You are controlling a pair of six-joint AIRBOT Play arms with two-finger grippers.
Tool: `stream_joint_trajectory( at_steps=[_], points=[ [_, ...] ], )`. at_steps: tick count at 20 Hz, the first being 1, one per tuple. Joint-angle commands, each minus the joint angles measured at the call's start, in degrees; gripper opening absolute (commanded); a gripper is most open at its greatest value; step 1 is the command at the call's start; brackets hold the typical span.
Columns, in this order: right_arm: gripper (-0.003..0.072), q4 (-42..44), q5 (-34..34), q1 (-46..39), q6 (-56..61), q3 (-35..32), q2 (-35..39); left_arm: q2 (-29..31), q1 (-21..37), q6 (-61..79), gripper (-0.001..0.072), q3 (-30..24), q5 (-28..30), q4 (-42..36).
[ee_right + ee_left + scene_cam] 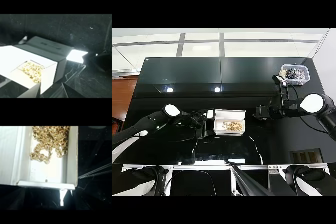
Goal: Fold the box and place the chain.
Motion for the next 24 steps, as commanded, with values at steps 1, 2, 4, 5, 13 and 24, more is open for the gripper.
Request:
stream_joint_trajectory(
  at_steps=[1, 2, 4, 5, 13, 24],
  points=[
    [0.0313, 0.0, 0.0, 0.0, 0.0, 0.0, 0.0, 0.0, -1.0, 0.2, 0.0709, 0.0, -0.1, -0.8],
    [0.0313, 0.0, 0.0, 0.0, 0.0, 0.0, 0.0, 0.0, -1.6, 0.2, 0.0709, 0.0, -0.3, -1.2],
    [0.0312, 0.0, 0.0, 0.0, 0.0, 0.0, 0.0, 0.0, -2.8, 0.0, 0.0708, 0.0, 0.7, -1.2],
    [0.0313, 0.0, 0.0, 0.0, 0.0, 0.0, 0.0, 0.0, -2.9, -0.4, 0.0709, 0.0, 1.4, -1.2],
    [0.0313, 0.0, 0.0, 0.0, 0.0, 0.0, 0.0, -0.5, -2.3, -0.4, 0.0709, 0.5, 4.0, -1.2],
    [0.0313, 0.0, 0.0, 0.0, 0.0, 0.0, 0.0, -0.5, -4.5, 3.0, 0.0708, 0.7, 1.7, -4.2]
  ],
)
